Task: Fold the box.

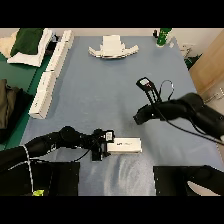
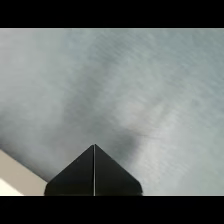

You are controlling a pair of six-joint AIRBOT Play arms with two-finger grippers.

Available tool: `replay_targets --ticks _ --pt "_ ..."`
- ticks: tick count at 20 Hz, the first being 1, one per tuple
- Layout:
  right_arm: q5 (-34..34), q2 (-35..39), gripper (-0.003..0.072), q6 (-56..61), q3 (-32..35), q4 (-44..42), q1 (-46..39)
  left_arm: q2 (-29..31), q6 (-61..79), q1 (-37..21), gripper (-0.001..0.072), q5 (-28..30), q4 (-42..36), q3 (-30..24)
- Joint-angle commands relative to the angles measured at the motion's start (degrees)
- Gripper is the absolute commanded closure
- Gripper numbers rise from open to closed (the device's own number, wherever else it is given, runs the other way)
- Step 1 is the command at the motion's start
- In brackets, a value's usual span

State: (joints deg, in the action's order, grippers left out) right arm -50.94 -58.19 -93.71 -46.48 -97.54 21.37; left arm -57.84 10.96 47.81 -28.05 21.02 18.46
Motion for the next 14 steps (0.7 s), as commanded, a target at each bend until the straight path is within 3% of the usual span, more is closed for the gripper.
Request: replay_targets --ticks 1,5,14 --pt "-13.4 -11.5 0.0681 7.4 -10.7 3.3 -3.5 0.0 0.0 0.0 0.0226 0.0 0.0 0.0" --pt "-17.5 -19.1 0.0681 13.0 -15.7 3.7 -3.5 0.0 0.0 0.0 0.0226 0.0 0.0 0.0" --pt "-17.6 -19.9 0.0681 12.9 -16.1 3.7 -3.5 0.0 0.0 0.0 0.0226 0.1 0.0 0.1"
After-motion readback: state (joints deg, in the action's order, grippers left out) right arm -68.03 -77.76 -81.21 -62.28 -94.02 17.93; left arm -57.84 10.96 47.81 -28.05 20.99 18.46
